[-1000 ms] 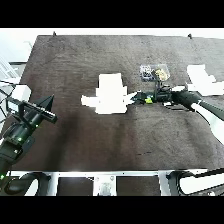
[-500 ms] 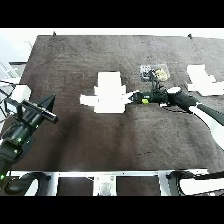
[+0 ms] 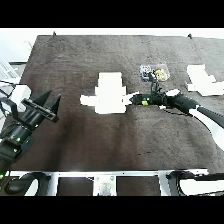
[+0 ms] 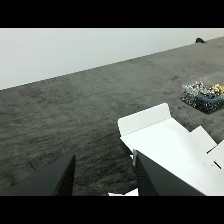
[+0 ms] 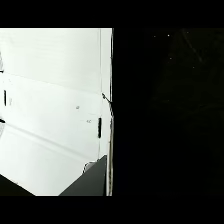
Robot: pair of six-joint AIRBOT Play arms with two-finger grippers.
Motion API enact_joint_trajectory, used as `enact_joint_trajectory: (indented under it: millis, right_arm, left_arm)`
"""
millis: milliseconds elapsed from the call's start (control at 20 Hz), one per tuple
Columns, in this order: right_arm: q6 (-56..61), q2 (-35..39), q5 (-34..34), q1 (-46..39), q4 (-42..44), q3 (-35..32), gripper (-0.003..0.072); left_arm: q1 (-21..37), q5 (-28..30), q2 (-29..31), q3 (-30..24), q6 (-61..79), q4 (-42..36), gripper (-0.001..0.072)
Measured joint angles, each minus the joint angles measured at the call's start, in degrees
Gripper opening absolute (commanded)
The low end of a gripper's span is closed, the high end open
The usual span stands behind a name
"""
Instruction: Fold the box and place the chain.
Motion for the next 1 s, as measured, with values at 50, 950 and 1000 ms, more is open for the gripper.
enact_joint_trajectory:
  millis: [50,950,1000]
  right_arm:
    - [-0.3,0.0,-0.1,0.0,0.0,0.0,0.0004]
    - [-1.5,0.0,-2.5,0.7,0.0,0.0,0.0006]
    - [-1.5,0.0,-2.5,0.7,0.0,0.0,0.0006]
  left_arm:
    - [0.0,1.4,-0.5,0.9,-1.4,0.0,0.0416]
    - [-0.1,-23.1,-58.2,59.1,-68.4,53.1,0.0415]
    - [-0.2,-26.9,-62.3,64.4,-71.9,55.4,0.0416]
